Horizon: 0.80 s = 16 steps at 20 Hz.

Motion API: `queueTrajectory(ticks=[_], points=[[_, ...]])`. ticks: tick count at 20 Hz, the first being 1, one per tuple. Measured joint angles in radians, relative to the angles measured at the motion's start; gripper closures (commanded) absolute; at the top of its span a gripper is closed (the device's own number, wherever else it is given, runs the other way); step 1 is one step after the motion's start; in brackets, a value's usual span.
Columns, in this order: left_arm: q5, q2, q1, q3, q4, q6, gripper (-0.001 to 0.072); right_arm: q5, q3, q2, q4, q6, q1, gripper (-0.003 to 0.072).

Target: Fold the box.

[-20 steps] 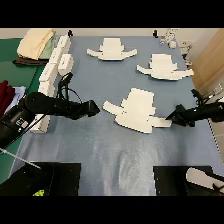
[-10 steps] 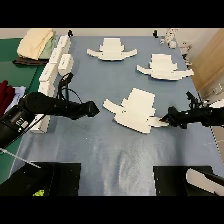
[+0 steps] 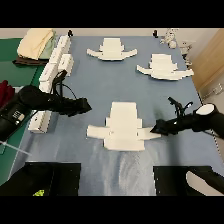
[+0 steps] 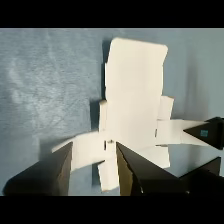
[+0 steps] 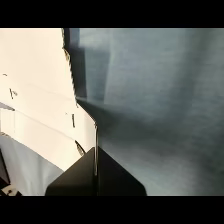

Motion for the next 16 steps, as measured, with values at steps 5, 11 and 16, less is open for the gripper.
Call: queueTrajectory(ticks=[5, 11, 16], points=[[-0.108, -0.134, 0.094, 0.022, -0.066, 0.145, 0.0277, -0.103, -0.126, 0.259, -0.019, 0.013, 0.16, 0.0688], [-0.166, -0.385, 0.114, 0.026, -0.352, 0.422, 0.0278, -0.191, -0.165, 0.329, -0.024, 0.083, 0.301, 0.0689], [-0.24, -0.538, 0.104, 0.026, -0.459, 0.577, 0.0279, -0.219, -0.171, 0.333, -0.026, 0.108, 0.329, 0.0688]])
